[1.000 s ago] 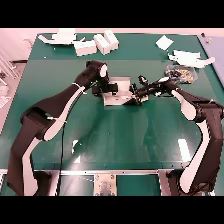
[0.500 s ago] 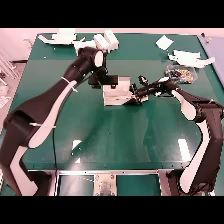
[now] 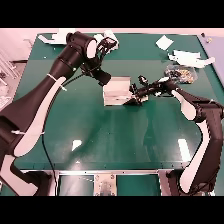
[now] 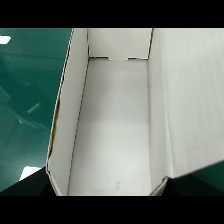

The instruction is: Fold the box and place the chain.

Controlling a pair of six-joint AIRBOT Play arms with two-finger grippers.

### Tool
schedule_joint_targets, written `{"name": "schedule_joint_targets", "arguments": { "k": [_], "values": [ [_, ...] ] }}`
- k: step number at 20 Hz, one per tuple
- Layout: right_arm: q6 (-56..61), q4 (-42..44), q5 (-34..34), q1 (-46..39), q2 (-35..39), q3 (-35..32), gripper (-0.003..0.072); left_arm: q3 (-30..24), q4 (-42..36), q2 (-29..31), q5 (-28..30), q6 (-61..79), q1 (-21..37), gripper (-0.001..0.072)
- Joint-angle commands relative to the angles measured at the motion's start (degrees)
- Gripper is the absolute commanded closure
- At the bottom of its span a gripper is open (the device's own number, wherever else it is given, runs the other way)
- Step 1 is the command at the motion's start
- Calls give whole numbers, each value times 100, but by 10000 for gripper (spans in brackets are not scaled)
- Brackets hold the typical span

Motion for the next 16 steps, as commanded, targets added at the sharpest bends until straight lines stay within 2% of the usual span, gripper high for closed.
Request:
{"name": "schedule_joint_targets", "arguments": {
  "k": [1, 3, 4, 5, 7, 12, 16],
  "values": [
    [2, 2, 2, 0, 4, 4, 205, -7, 133, 22, 66, 664, 4, 25],
    [2, 2, 2, 0, 4, 4, 205, -7, 92, 22, 313, 656, 2, 25],
    [2, 2, 0, 0, 4, 4, 204, -9, 52, 20, 529, 658, 2, 69],
    [2, 2, 0, 0, 4, 4, 204, -9, -4, 11, 553, 852, 4, 160],
    [2, 2, 2, 0, 4, 4, 205, -9, -271, 15, 562, 1475, 94, 159],
    [2, 2, 0, 0, 4, 4, 205, -9, -2835, 17, 188, 2437, 1043, 159],
    [2, 2, 0, 0, 4, 4, 204, -210, -3622, 17, -271, 2990, 1635, 158]
  ]
}}
